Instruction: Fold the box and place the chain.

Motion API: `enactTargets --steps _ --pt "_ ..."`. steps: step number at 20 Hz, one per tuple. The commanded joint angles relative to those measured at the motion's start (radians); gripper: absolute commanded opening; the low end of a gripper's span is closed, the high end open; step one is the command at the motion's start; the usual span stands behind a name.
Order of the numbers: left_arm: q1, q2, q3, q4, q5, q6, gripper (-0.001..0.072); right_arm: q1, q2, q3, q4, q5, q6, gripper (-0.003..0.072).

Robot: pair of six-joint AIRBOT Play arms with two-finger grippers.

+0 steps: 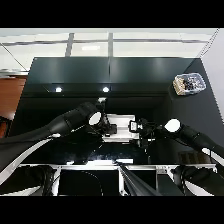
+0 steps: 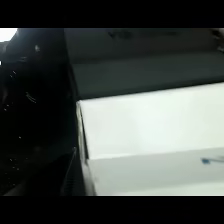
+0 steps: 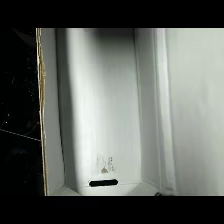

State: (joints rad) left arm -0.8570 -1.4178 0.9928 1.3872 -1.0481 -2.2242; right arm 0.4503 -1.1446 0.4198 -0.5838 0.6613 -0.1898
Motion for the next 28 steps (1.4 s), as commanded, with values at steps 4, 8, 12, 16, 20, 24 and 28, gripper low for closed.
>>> enactTargets --steps 4,8,12,16,20,24,28 --pt "-0.001 -0.018 0.012 0.031 -0.035 -0.055 0.0275 0.000 -0.001 0.000 0.000 0.000 0.000 0.0409" --pt "-0.008 -0.018 0.013 0.046 -0.035 -0.110 0.0274 0.000 -0.001 0.000 0.000 0.000 0.000 0.0409" --pt "-0.026 -0.035 0.038 0.075 -0.046 -0.134 0.0272 0.000 -0.001 0.000 0.000 0.000 0.000 0.0409" --pt "-0.029 -0.070 0.071 0.068 -0.065 -0.136 0.0272 0.000 -0.001 0.000 0.000 0.000 0.000 0.0409" --pt "-0.029 -0.071 0.072 0.069 -0.073 -0.136 0.0164 0.000 -0.001 0.000 0.000 0.000 0.000 0.0409" --pt "-0.029 -0.070 0.072 0.067 -0.084 -0.137 0.0023 0.000 -0.001 0.000 0.000 0.000 0.000 0.0409" --pt "-0.035 -0.070 0.073 0.070 -0.086 -0.137 0.0071 0.000 -0.001 0.000 0.000 0.000 0.000 0.0409"
